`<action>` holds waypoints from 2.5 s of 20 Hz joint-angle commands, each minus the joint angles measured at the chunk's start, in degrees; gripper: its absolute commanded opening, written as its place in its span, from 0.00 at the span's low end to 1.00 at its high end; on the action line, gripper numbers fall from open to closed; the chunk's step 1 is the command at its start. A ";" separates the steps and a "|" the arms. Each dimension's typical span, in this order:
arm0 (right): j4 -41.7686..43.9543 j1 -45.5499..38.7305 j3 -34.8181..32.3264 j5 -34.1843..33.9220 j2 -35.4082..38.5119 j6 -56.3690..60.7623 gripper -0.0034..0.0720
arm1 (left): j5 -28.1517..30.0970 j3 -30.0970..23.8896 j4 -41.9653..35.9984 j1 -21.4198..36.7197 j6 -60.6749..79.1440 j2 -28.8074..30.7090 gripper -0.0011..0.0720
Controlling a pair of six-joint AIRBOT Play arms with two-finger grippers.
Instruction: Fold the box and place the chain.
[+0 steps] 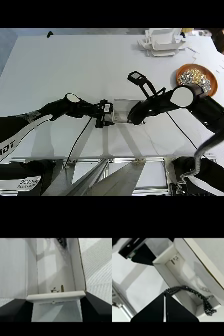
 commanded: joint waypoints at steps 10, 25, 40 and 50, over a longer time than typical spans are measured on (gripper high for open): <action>-5.18 0.55 -0.22 -0.13 -1.90 3.50 0.36 | 0.02 0.04 0.00 0.02 0.02 0.04 0.13; -9.62 -11.54 -11.58 5.84 11.56 -24.48 0.27 | 0.02 0.04 0.00 0.02 0.02 0.04 0.13; -5.14 -9.90 -23.96 -17.14 0.52 -46.95 0.29 | 0.02 0.04 0.00 0.02 0.02 0.04 0.13; -1.73 -9.81 -23.96 -20.11 0.44 -46.56 0.27 | 0.02 0.04 0.00 0.02 0.02 0.04 0.13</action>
